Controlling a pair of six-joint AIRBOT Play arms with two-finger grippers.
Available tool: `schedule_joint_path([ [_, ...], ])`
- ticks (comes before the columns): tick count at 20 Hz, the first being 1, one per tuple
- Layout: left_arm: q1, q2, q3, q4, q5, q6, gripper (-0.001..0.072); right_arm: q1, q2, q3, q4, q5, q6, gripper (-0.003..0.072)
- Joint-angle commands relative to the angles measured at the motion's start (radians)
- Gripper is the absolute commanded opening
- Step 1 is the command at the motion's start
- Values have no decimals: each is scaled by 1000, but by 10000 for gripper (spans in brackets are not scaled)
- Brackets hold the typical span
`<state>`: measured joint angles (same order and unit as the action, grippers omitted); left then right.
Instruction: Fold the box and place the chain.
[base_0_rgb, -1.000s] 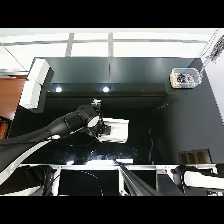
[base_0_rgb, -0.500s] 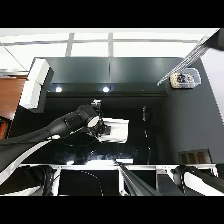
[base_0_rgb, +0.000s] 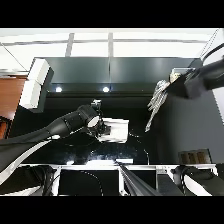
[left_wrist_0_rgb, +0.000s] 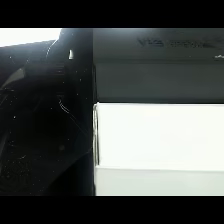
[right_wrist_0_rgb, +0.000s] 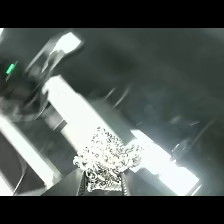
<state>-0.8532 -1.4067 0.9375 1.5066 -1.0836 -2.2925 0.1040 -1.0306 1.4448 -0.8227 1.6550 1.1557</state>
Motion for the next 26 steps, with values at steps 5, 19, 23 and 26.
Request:
schedule_joint_path([
  [5, 1, 0, 0, 0, 0, 0, 28, 265, 10, -177, 96, -127, -17, 7],
  [19, 1, 0, 0, 0, 0, 0, 28, 318, 10, -183, 215, -263, -35, 7],
  [23, 1, 0, 0, 0, 0, 0, 28, 318, 10, -182, 189, -243, -40, 7],
  [26, 1, 0, 0, 0, 0, 0, 28, 318, 10, -202, 94, -206, 1, 7],
])
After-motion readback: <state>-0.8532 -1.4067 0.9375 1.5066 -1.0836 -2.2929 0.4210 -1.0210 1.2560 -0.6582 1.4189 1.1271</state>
